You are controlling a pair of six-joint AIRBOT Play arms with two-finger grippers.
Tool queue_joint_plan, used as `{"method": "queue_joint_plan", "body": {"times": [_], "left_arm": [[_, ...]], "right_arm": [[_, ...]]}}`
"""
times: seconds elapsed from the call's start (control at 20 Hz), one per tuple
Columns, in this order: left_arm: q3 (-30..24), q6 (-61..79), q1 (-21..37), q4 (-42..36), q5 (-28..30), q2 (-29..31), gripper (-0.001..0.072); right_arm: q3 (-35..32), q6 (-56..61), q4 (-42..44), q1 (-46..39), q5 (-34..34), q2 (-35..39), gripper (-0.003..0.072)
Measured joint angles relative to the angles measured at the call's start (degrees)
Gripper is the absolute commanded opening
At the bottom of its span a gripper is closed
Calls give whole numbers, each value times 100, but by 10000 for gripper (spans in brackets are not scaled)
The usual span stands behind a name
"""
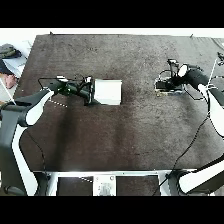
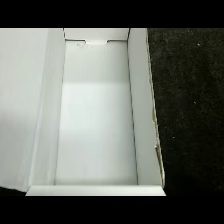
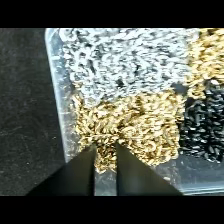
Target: Fold the box and place the chain.
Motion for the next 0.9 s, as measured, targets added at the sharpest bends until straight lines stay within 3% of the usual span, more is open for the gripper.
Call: {"method": "queue_joint_plan", "body": {"times": [0.05, 0.1, 0.2, 0.5, 0.9], "left_arm": [[0, 0, 0, 0, 0, 0, 278], [0, 0, 0, 0, 0, 0, 279], [0, 0, 0, 0, 0, 0, 278], [0, 2, 0, 0, -2, 0, 278], [0, 2, 0, 0, -2, 0, 278]], "right_arm": [[0, -9, 11, 0, 4, -11, 165], [0, -11, 11, 0, 7, -20, 32], [2, -31, 39, 2, 44, -35, -7], [136, -55, 66, 28, 175, 251, -7], [170, -184, 52, 92, 249, 1908, -7]]}}
